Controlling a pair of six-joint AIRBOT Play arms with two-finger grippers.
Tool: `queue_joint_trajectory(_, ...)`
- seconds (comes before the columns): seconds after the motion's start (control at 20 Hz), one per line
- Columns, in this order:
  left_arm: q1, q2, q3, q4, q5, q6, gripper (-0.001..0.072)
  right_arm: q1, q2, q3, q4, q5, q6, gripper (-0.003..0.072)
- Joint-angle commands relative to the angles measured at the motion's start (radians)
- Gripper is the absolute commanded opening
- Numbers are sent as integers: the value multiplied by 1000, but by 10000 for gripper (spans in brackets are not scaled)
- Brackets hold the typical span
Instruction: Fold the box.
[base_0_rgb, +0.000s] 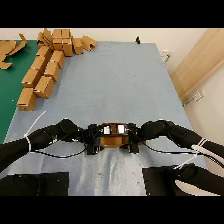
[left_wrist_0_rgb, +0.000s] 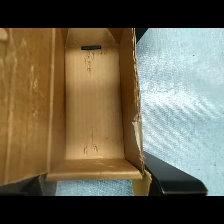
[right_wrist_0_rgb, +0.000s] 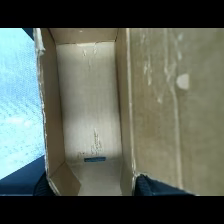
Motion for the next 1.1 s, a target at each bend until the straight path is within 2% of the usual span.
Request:
queue_joint_trajectory(0.0, 0, -1, 1, 0, 0, 0, 610, -1, 0, 0, -2, 0, 0, 493)
queue_joint_trajectory(0.1, 0, -1, 1, 0, 0, 0, 610, -1, 0, 0, -16, 0, 0, 496)
queue_joint_trajectory(0.15, 0, -1, 1, 0, 0, 0, 609, -1, 0, 0, -15, 0, 0, 573)
queue_joint_trajectory(0.2, 0, -1, 1, 0, 0, 0, 610, -1, 1, 1, -14, -6, 0, 710)
queue_joint_trajectory(0.5, 0, -1, 1, 0, 0, 0, 609, -38, 13, 31, -6, -133, 46, 720)
queue_joint_trajectory(0.75, 0, -1, 1, 0, 0, 0, 610, -58, 56, 31, -26, -162, 55, 720)
queue_joint_trajectory(0.95, 0, -1, 1, 0, 0, 0, 610, -58, 142, 31, -176, -175, 204, 719)
queue_joint_trajectory(1.05, 0, -1, 1, 0, 0, 0, 609, -58, 193, 31, -257, -222, 288, 719)
